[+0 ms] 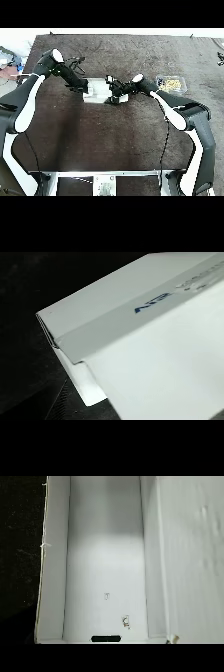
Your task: Fold the box and place the chain.
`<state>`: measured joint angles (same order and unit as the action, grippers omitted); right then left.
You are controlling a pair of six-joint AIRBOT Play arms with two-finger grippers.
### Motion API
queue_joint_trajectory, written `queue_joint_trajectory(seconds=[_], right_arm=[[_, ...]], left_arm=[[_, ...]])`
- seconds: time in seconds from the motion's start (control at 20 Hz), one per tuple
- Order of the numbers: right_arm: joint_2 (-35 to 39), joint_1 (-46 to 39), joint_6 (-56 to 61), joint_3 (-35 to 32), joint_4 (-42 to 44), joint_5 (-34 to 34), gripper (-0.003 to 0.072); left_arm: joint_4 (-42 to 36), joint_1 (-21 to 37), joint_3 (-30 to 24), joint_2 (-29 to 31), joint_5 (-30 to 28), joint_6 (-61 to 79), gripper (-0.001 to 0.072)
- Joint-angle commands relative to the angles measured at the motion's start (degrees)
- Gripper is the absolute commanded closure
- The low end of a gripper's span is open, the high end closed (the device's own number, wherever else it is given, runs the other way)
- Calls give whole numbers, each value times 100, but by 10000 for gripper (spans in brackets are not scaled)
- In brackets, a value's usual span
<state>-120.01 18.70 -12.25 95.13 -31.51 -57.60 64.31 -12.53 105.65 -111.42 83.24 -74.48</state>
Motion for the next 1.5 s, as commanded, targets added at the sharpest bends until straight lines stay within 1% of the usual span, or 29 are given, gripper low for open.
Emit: queue_joint_trajectory(seconds=[0.0,0.1,0.3,0.6,0.85,1.15,1.35,1.45], right_arm=[[2,-2,2,2,0,-2,216],[2,-2,2,2,0,-2,216],[2,-2,2,2,0,-2,216],[2,-2,2,2,2,-2,216],[2,-2,2,2,2,0,216],[2,-2,2,2,0,-2,216],[2,-2,2,2,0,0,216],[2,-2,2,2,0,-2,216]], left_arm=[[181,-28,7,4,-44,-181,325],[275,-63,17,17,-118,-212,325],[909,-304,256,13,-195,-511,326],[951,-382,256,15,-229,-726,326],[1139,-575,256,13,-269,-918,327],[1189,-608,249,-4,-219,-1067,327],[1705,-774,249,-37,-236,-1255,327],[1808,-789,249,-46,-273,-1274,327]])
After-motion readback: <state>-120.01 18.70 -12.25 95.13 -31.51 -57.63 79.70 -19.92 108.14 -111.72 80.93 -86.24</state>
